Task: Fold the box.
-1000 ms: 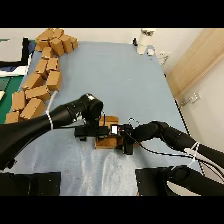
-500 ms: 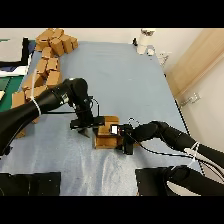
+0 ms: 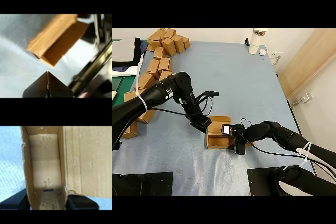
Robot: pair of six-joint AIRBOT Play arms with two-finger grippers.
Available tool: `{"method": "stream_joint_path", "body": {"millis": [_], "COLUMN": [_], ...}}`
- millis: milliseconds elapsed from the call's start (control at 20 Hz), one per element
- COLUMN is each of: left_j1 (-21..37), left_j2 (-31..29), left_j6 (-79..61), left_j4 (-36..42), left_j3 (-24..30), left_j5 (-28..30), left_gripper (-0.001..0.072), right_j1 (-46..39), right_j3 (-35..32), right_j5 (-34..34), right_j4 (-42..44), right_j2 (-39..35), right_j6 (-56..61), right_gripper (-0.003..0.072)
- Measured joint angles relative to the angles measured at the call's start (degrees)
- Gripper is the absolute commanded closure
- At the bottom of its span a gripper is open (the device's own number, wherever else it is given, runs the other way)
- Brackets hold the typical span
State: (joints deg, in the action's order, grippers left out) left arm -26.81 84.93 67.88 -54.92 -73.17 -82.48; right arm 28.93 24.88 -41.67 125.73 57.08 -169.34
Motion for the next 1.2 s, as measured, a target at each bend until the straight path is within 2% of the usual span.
{"method": "stream_joint_path", "body": {"millis": [100,250,500,550,600,750,900,1200], "left_j1": [1.4,5.8,9.0,8.6,8.0,5.9,3.3,-0.5], "left_j2": [0.0,-1.4,-7.2,-8.6,-10.0,-12.6,-13.6,-14.1], "left_j6": [-7.9,-17.7,-36.9,-41.7,-46.9,-59.1,-66.2,-70.5], "left_j4": [-0.6,-1.7,1.4,2.8,4.4,10.8,15.0,19.6], "left_j3": [1.5,7.4,19.1,21.4,23.8,30.4,34.8,37.4], "left_j5": [0.3,4.1,17.8,20.6,23.1,29.3,32.5,40.9], "left_gripper": [0.0701,0.0701,0.0694,0.0397,0.0013,0.0019,0.0019,0.0018], "right_j1": [0.0,0.0,0.0,0.0,0.0,0.0,0.0,0.0], "right_j3": [0.0,0.0,0.0,0.0,0.0,0.0,0.0,0.0], "right_j5": [0.0,0.0,0.0,0.0,0.0,0.0,0.0,0.0], "right_j4": [0.0,0.0,0.0,0.0,0.0,0.0,0.0,0.0], "right_j2": [0.0,0.0,0.0,0.0,0.0,0.0,0.0,0.0], "right_j6": [0.0,0.0,0.0,0.0,0.0,0.0,0.0,0.0], "right_gripper": [0.0176,0.0176,0.0176,0.0176,0.0176,0.0176,0.0176,0.0176]}}
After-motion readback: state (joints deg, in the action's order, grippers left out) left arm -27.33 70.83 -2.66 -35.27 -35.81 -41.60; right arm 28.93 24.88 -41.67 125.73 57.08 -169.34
